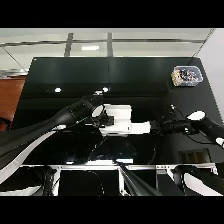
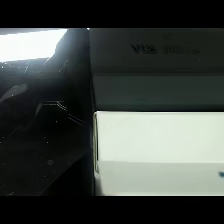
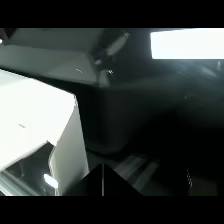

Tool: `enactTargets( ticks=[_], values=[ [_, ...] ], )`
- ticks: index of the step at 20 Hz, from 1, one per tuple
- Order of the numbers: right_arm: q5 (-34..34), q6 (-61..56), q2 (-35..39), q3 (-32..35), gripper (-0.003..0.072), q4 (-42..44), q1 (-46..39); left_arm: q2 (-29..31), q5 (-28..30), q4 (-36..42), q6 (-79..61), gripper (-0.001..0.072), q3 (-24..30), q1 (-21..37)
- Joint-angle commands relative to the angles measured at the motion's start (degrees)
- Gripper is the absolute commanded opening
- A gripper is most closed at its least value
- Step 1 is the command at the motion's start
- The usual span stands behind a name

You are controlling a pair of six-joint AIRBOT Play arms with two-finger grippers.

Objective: Fold the box and place the chain.

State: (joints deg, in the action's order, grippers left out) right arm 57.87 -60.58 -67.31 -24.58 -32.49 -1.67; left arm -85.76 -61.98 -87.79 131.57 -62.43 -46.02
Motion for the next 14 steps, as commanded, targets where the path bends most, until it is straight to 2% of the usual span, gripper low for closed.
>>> enactTargets(
  ticks=[1,5,6,7,8,9,14],
  values=[
    [-3.3,4.6,-1.2,-0.8,0.0016,5.9,4.7,0.0,0.0,0.0,0.0,0.0028,0.0,0.0],
    [2.3,5.8,-1.2,-3.8,0.0019,6.8,5.1,0.0,0.0,0.0,0.0,0.0028,0.0,0.1],
    [3.5,5.7,-1.2,-4.3,0.0087,7.1,5.2,0.0,0.0,0.0,0.0,0.0028,0.0,0.1],
    [4.3,5.7,-1.2,-4.7,0.0335,7.8,5.4,0.0,0.0,0.0,0.0,0.0028,0.0,0.1],
    [4.8,5.7,-1.2,-5.0,0.0529,8.5,6.1,0.0,0.0,0.0,0.0,0.0028,0.0,0.1],
    [4.4,5.7,-1.2,-5.6,0.0562,8.6,7.1,0.0,0.0,0.0,0.0,0.0028,0.0,0.1],
    [1.3,3.7,-1.2,-9.7,0.0560,8.5,13.7,0.0,0.0,0.0,0.0,0.0028,0.0,0.1]
  ],
)
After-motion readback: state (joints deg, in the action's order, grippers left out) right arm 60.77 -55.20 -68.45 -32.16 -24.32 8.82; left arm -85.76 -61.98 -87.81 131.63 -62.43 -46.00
